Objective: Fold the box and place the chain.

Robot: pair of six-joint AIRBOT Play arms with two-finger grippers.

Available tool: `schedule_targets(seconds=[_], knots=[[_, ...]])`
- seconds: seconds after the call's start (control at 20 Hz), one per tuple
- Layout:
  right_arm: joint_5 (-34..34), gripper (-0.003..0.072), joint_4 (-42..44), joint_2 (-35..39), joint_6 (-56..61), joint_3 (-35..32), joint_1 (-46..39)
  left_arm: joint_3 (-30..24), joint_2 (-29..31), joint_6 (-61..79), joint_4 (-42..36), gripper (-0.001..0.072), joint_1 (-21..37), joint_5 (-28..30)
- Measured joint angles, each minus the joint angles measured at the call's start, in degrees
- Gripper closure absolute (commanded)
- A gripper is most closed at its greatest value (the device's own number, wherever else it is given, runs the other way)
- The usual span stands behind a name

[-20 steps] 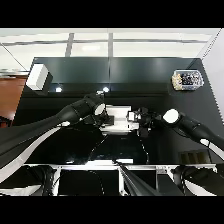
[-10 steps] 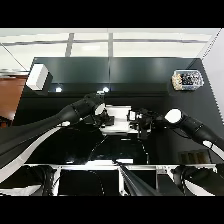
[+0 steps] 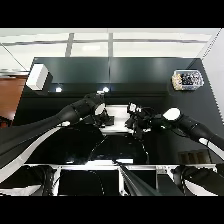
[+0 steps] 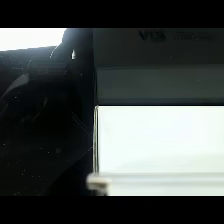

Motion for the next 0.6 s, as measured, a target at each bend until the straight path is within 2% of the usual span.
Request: schedule_targets(seconds=[0.05,0.1,0.15,0.2,0.25,0.3,0.35,0.45,0.6], knots=[[0.0,0.0335,0.1,-0.1,0.6,0.0,0.0,0.0,0.0,0.0,0.0,0.0682,0.0,0.0],[-0.3,0.0372,0.1,-0.1,1.3,0.0,0.0,0.0,0.0,-0.2,0.0,0.0682,0.0,0.0],[-0.4,0.0256,-0.1,-0.1,2.1,0.0,0.0,0.0,0.0,-0.2,0.0,0.0682,0.0,0.0],[-0.4,0.0303,-0.4,-0.1,2.9,-0.1,0.0,0.0,0.0,-0.1,0.0,0.0682,0.0,0.0],[-0.4,0.0517,-0.8,-0.1,3.8,-0.1,0.0,0.0,0.0,-0.1,0.0,0.0682,0.0,0.0],[-0.6,0.0638,-1.3,-0.1,4.8,-0.1,0.0,0.0,0.0,-0.1,0.0,0.0682,0.0,0.0],[-0.6,0.0673,-1.6,-0.1,6.0,-0.1,0.0,0.0,0.0,0.0,0.0,0.0682,0.0,0.0],[-0.3,0.0672,-2.8,0.3,10.1,0.1,-0.3,0.0,0.0,0.0,0.0,0.0682,0.0,0.0],[3.5,0.0672,-8.3,3.4,23.4,1.6,-3.4,0.0,0.0,0.0,0.0,0.0682,0.0,0.0]])
